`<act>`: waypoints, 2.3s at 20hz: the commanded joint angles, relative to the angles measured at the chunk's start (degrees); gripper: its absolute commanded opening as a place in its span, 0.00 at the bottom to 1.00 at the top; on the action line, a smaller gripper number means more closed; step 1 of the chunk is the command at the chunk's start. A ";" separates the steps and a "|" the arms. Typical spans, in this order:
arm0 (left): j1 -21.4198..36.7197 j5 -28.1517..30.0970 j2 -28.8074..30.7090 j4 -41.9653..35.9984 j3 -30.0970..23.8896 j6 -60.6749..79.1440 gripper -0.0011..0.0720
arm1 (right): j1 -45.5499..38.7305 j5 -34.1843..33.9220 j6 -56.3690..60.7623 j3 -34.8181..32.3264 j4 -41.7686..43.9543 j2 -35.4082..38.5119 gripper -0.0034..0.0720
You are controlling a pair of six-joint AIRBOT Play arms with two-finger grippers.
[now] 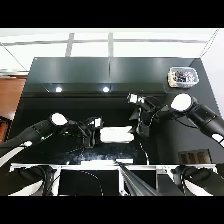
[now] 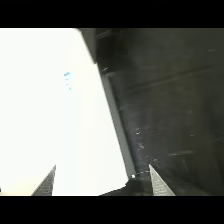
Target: Fold the box and place the chain.
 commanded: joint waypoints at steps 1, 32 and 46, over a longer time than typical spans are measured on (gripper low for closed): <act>-0.02 0.02 0.00 0.02 0.04 0.02 0.65 | 2.75 -0.31 -3.10 -1.01 -0.81 0.04 1.00; -0.02 -0.17 0.00 0.04 0.04 0.02 0.65 | 5.18 -3.50 -2.27 -2.10 -0.70 -0.76 0.69; -0.02 -0.24 0.00 0.20 0.04 0.02 0.65 | 5.18 -6.23 -0.13 -2.10 -0.28 -0.76 0.69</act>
